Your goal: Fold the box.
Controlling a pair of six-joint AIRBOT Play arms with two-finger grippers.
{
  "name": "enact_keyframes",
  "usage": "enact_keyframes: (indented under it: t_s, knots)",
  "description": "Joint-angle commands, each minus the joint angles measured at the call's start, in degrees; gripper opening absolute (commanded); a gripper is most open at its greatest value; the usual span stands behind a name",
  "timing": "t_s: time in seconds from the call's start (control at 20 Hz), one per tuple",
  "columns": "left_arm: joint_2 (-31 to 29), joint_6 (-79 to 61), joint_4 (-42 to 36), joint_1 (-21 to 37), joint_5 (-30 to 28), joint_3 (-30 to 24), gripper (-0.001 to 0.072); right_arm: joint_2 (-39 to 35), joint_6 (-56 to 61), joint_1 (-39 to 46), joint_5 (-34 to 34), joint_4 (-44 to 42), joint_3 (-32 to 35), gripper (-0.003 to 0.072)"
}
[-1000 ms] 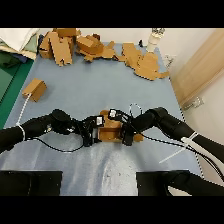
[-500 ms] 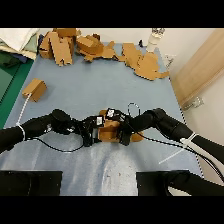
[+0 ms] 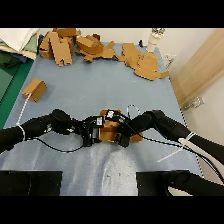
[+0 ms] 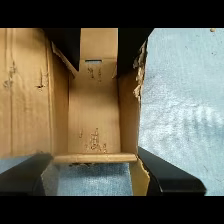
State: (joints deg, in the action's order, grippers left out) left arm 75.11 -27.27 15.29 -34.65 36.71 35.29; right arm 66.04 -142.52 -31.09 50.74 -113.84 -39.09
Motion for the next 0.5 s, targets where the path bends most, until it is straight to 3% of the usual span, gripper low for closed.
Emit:
enact_keyframes:
  t_s: [0.0, 0.2, 0.3, 0.45]
  knots:
    - [0.0, 0.1, 0.0, 0.0, -0.1, 0.0, 0.0411, 0.2, 1.4, 0.0, 1.2, 1.3, 0.2, 0.0494]
    - [0.0, 0.1, 0.0, 0.0, -0.1, 0.0, 0.0411, -0.1, 7.8, 0.0, 1.4, 5.2, 0.1, 0.0481]
    - [0.0, 0.1, 0.0, 0.0, -0.1, 0.0, 0.0411, -1.1, 10.3, 0.0, 2.1, 5.5, 0.0, 0.0295]
    - [0.0, 0.1, 0.0, 0.0, -0.1, 0.0, 0.0411, -4.4, 17.7, 0.1, 2.7, 9.4, -0.2, 0.0288]
